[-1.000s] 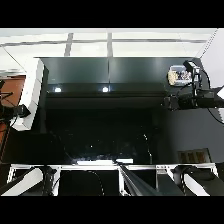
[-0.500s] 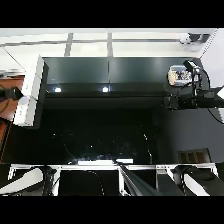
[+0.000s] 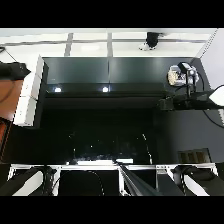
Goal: Fold the box and place the chain.
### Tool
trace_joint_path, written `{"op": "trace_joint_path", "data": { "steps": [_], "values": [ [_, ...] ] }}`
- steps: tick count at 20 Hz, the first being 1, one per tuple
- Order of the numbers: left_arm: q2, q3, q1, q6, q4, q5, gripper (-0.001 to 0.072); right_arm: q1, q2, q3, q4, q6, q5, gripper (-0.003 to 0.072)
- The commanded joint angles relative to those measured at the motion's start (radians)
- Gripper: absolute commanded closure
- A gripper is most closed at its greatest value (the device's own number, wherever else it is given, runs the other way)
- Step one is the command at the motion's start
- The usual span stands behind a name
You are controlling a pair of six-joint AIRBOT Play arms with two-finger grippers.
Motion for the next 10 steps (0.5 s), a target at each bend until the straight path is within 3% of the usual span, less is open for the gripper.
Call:
{"op": "trace_joint_path", "data": {
  "steps": [1, 4, 7, 10],
  "values": [
    [0.153, -0.229, -0.212, -0.023, 0.088, 0.248, 0.0687, 0.040, 0.000, -0.129, -0.021, 0.009, -0.323, 0.0675],
    [0.164, -0.388, -0.251, -0.089, 0.169, 0.290, 0.0686, -0.013, 0.000, -0.220, -0.073, 0.014, -0.517, 0.0674],
    [0.165, -0.438, -0.237, -0.091, 0.168, 0.283, 0.0685, -0.084, 0.000, -0.224, -0.232, 0.014, -0.469, 0.0674],
    [0.164, -0.438, -0.238, -0.090, 0.158, 0.269, 0.0684, -0.117, 0.000, -0.224, -0.255, 0.014, -0.388, 0.0674]
  ]
}}
